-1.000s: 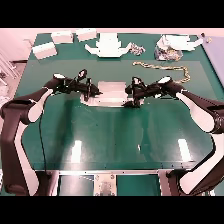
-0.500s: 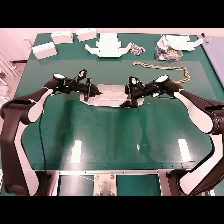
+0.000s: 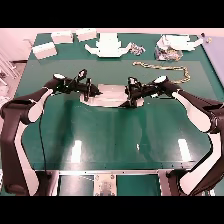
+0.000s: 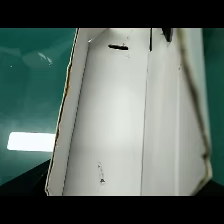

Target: Fold the box and place the chain.

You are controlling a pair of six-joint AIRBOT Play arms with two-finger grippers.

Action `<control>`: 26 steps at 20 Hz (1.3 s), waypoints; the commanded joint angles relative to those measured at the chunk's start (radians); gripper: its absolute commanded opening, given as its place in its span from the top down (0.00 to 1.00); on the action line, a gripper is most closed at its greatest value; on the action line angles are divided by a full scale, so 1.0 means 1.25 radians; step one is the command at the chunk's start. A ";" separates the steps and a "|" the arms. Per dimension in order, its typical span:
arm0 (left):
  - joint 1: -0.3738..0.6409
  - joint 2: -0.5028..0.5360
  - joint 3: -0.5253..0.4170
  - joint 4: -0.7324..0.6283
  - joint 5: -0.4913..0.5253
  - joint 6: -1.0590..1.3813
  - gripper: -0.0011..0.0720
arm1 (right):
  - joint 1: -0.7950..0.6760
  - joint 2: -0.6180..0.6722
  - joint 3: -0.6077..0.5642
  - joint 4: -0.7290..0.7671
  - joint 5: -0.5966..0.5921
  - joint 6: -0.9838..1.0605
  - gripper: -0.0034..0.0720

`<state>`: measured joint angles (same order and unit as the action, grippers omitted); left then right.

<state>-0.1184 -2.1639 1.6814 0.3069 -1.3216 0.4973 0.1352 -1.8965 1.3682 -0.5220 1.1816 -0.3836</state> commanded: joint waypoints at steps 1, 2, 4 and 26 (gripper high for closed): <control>0.000 0.000 0.000 0.000 -0.002 0.000 0.96 | -0.012 -0.001 0.004 -0.002 -0.010 0.017 0.04; 0.000 0.000 0.000 0.000 -0.002 0.000 0.96 | -0.015 -0.001 0.005 -0.002 -0.009 0.023 0.04; 0.000 0.000 0.000 0.000 -0.002 0.000 0.96 | -0.021 0.000 0.005 -0.006 0.013 0.029 0.04; 0.000 0.000 0.000 0.000 -0.002 0.000 0.96 | -0.018 -0.019 0.017 0.013 -0.008 -0.042 0.06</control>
